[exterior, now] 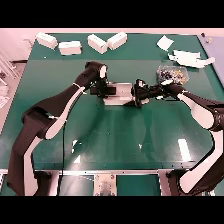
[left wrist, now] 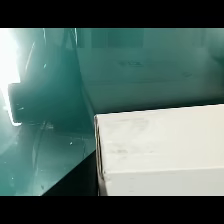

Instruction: Fold the box and place the chain.

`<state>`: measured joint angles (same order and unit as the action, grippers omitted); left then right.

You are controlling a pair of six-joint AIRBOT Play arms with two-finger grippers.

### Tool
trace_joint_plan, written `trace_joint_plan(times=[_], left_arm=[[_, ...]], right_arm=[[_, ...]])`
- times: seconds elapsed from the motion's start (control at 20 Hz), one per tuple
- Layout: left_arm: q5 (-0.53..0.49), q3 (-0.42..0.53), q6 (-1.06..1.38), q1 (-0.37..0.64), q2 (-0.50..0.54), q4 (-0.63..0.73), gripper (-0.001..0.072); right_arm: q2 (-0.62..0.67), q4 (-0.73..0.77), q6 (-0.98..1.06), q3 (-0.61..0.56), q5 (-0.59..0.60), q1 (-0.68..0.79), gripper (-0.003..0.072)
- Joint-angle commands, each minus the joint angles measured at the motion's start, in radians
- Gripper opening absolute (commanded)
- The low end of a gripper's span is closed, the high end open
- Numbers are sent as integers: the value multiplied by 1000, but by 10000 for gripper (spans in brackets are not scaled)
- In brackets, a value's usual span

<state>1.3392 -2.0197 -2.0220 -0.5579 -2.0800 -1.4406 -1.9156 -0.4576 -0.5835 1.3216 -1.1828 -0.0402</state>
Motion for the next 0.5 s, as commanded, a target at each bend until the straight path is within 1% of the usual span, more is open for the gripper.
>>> trace_joint_plan(times=[0.0, 0.05, 0.1, 0.15, 0.3, 0.45], left_arm=[[-5, 0, 6, -1, -1, 2, 53], [-4, 0, 6, -1, -1, 2, 143], [-4, 0, 6, -1, -1, 2, 324], [-4, 0, 7, -1, 1, 2, 432], [-4, 0, 25, 3, 12, 10, 432], [-16, -2, 76, 21, 40, 63, 432]], right_arm=[[0, -2, -1, 0, 3, 0, 581], [0, -2, -1, 0, 3, 0, 581], [0, -2, -1, 0, 3, 0, 581], [0, -2, -1, 0, 3, 0, 581], [0, -2, -1, 0, 3, 0, 581], [0, -2, -1, 0, 3, 0, 582]])
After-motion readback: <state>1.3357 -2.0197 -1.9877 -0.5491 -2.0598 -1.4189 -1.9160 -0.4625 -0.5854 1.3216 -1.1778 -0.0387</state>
